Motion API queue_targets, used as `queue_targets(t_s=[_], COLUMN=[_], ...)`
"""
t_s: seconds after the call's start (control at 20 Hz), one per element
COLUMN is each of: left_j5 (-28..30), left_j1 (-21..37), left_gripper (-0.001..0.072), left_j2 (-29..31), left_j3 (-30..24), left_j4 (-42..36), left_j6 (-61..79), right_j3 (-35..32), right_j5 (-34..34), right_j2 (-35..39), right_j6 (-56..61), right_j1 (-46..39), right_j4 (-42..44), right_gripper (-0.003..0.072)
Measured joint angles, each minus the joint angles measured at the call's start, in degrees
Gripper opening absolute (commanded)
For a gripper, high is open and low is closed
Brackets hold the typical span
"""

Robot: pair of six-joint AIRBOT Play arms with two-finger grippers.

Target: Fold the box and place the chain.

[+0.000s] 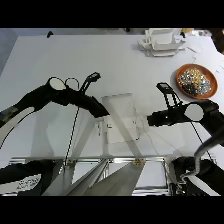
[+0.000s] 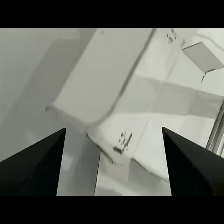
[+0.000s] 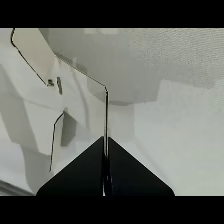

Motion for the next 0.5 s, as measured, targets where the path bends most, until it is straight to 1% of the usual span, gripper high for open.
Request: queue_targets(t_s=[0.1, 0.25, 0.3, 0.4, 0.45, 0.5], left_j5=[-0.92, -1.70, -1.92, -3.19, -3.85, -4.22], left_j1=[-0.11, -0.74, -1.03, -1.66, -2.03, -2.38], left_gripper=[0.0641, 0.0632, 0.0614, 0.0477, 0.0378, 0.0303], left_j2=[-3.26, -6.36, -7.19, -8.76, -9.29, -9.70], left_j3=[1.66, 2.84, 3.04, 3.28, 3.34, 3.39], left_j4=[-2.38, -5.64, -6.32, -7.06, -7.32, -7.37], left_j6=[3.54, 8.66, 9.84, 11.91, 12.87, 13.88], right_j3=[0.00, 0.00, 0.00, 0.00, 0.00, 0.00], right_j5=[0.46, 0.81, 0.85, 0.98, 0.98, 1.03], right_j2=[0.00, 0.00, 0.00, 0.00, 0.00, 0.00], right_j6=[0.00, 0.00, 0.00, -0.02, -0.04, -0.04], right_j1=[0.02, 0.02, 0.02, 0.02, 0.02, 0.02], right_j4=[0.00, 0.00, 0.00, 0.00, 0.00, -0.02], right_gripper=[0.0019, 0.0019, 0.0019, 0.0019, 0.0019, 0.0019])
